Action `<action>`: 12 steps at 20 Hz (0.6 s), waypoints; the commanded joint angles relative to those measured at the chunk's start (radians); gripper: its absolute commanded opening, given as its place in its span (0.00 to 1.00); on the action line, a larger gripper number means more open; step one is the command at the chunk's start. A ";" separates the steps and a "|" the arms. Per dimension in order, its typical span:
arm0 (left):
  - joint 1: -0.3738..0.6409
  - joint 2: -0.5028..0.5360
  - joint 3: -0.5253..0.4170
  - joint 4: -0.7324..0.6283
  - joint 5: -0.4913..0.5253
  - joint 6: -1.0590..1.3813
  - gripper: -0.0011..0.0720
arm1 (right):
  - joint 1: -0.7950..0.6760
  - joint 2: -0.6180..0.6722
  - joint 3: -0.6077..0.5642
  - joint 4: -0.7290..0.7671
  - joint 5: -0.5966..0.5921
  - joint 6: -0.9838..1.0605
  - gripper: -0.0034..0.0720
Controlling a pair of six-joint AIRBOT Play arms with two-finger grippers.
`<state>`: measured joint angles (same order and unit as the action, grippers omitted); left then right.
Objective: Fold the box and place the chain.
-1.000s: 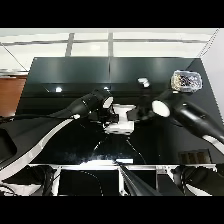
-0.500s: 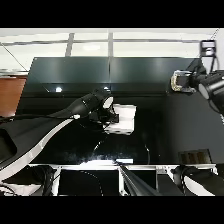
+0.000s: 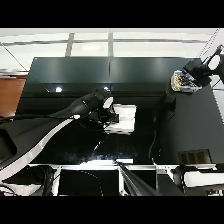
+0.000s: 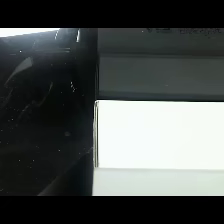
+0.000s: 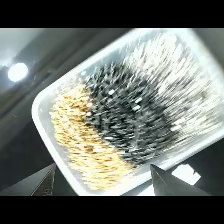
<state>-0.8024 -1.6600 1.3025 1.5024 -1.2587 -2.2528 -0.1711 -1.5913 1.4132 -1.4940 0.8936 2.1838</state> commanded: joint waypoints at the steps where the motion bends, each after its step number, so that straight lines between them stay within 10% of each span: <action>1: 0.000 0.000 0.001 0.000 0.000 0.000 0.05 | -0.043 -0.128 0.129 0.196 0.107 0.108 0.97; 12: 0.000 0.000 0.001 0.000 0.002 0.001 0.05 | -0.045 -0.210 0.129 0.215 0.010 0.229 0.85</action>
<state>-0.8024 -1.6600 1.3025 1.5024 -1.2579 -2.2524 -0.2150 -1.7832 1.5402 -1.2953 0.9245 2.3989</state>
